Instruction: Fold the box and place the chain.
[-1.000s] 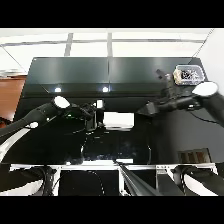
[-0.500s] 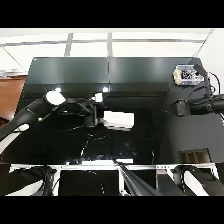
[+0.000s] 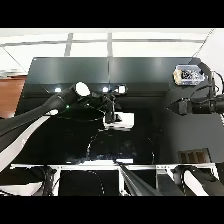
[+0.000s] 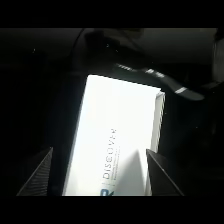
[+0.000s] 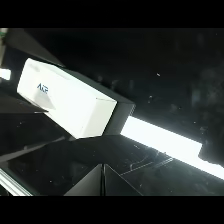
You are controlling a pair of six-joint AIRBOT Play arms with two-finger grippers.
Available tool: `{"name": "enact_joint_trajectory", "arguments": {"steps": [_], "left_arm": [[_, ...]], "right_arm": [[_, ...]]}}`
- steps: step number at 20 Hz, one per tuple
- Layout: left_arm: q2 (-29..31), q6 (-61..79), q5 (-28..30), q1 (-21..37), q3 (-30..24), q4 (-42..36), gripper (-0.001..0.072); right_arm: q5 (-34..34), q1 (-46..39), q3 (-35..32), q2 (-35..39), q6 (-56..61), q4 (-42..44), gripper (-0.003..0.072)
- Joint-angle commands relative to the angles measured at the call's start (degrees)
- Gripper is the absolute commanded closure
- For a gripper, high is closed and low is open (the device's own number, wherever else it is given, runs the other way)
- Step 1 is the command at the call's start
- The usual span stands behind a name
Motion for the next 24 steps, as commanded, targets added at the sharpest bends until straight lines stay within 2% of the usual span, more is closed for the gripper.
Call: {"name": "enact_joint_trajectory", "arguments": {"steps": [1,6,10,15,21,24], "left_arm": [[-2.36,-2.19,-1.62,-0.24,1.62,0.15,-0.0002],[-2.34,-2.14,-5.79,-0.26,1.64,0.13,-0.0002],[-2.34,-0.63,-6.60,-0.28,1.64,0.66,-0.0003],[-2.34,1.73,-5.57,-2.16,1.64,7.28,-0.0003],[-2.43,6.14,-5.35,-2.82,1.62,7.89,-0.0003],[-3.32,7.74,-0.35,-5.16,1.60,7.76,-0.0003]], "right_arm": [[-0.76,-0.04,-0.02,0.04,-1.38,-0.07,0.0665],[-1.53,-0.04,-0.02,0.04,-2.12,-0.07,0.0665],[-1.79,-0.04,-0.02,0.04,-2.12,-0.07,0.0665],[-2.62,-0.04,-0.02,0.04,-2.12,-0.09,0.0665],[-2.62,-0.04,-0.02,0.04,-2.12,-0.09,0.0665],[-3.52,-0.04,-0.02,0.04,-2.10,-0.07,0.0665]]}}
